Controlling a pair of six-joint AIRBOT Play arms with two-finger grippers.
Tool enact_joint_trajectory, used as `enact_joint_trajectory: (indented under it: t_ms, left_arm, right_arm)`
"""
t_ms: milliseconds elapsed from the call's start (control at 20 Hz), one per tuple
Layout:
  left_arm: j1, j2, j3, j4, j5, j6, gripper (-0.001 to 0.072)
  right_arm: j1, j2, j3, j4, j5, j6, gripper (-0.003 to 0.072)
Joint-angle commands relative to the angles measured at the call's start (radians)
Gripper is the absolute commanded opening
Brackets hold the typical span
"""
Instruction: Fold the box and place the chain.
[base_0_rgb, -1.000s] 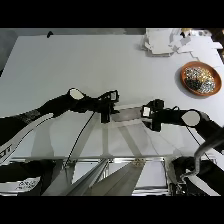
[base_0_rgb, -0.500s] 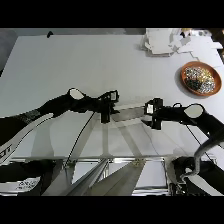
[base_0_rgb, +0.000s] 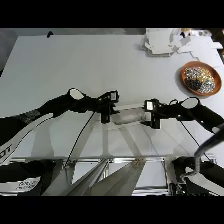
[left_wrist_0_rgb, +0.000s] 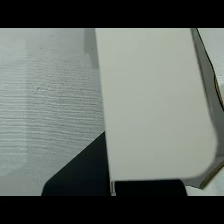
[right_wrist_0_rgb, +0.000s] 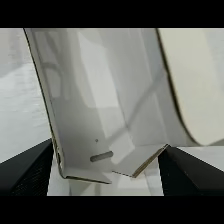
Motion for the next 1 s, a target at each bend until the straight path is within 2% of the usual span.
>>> enact_joint_trajectory:
  t_ms: [0, 250, 500, 600, 900, 950]
  left_arm:
    - [-0.001, 0.0, 0.0, -0.001, 0.004, 0.0, 0.0009]
    - [-0.001, 0.0, 0.0, -0.001, 0.004, 0.0, 0.0009]
    - [-0.001, 0.0, 0.0, 0.0, 0.004, 0.0, 0.0009]
    - [-0.001, 0.0, 0.0, -0.001, 0.004, 0.0, 0.0009]
    - [-0.001, 0.0, 0.0, -0.001, 0.004, 0.0, 0.0009]
    - [-0.001, 0.0, 0.0, -0.001, 0.004, 0.0, 0.0009]
  right_arm:
    - [-0.002, -0.037, 0.009, -0.014, 0.058, -0.02, 0.0673]
    - [0.029, -0.052, 0.006, -0.027, 0.076, -0.02, 0.0645]
    - [0.045, -0.071, -0.002, -0.05, 0.043, 0.006, 0.0634]
    - [0.045, -0.071, -0.004, -0.049, 0.041, 0.009, 0.0515]
    - [0.045, -0.096, -0.004, -0.043, 0.032, -0.007, 0.0512]
    - [0.044, -0.1, -0.004, -0.043, 0.023, -0.006, 0.0457]
